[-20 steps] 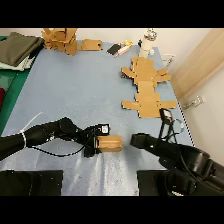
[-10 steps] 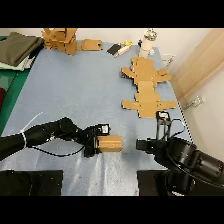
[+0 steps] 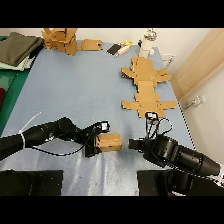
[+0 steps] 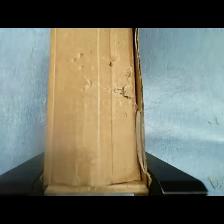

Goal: Fold the box.

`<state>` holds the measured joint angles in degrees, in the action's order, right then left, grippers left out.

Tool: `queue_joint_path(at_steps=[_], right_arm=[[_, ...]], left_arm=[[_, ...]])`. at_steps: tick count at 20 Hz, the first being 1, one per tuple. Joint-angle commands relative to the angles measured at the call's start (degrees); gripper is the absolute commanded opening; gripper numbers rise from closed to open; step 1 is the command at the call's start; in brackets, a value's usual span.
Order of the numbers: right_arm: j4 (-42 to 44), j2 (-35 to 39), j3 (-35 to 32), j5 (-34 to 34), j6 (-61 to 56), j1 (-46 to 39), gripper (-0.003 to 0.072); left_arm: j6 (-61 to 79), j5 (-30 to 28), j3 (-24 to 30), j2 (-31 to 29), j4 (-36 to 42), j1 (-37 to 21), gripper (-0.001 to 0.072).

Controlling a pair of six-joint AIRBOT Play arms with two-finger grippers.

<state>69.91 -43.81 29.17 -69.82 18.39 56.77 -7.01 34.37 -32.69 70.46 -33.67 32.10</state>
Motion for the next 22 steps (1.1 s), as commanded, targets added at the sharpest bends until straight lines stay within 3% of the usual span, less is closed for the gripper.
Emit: queue_joint_path(at_steps=[1, 5, 9, 14, 17, 22], right_arm=[[-1.01, -0.5, 0.04, 0.48, -0.66, -0.04, 0.0003], [-2.54, -0.5, 0.04, 0.48, -1.05, -0.04, 0.0003], [-2.67, -0.5, 0.04, 0.63, -1.03, -0.04, 0.0004], [-3.13, -0.5, 0.04, 1.6, -1.11, -0.04, 0.0003], [-4.11, -0.5, 0.04, 2.62, -2.36, -0.04, 0.0003], [-4.55, -0.5, 0.04, 3.41, -2.54, -0.04, 0.0003]], left_arm=[[-2.75, 0.09, -0.13, -2.32, 0.44, -0.17, 0.0608], [-8.92, -3.56, -0.13, -4.04, 0.17, -2.05, 0.0608], [-17.77, -7.15, -0.96, -4.02, -0.63, -9.92, 0.0609], [-18.53, -3.19, -1.18, -3.69, -7.65, -20.31, 0.0609], [-17.86, 1.49, -1.18, -2.6, -14.32, -19.43, 0.0609], [-16.74, 1.75, -1.18, -1.27, -16.72, -14.78, 0.063]])
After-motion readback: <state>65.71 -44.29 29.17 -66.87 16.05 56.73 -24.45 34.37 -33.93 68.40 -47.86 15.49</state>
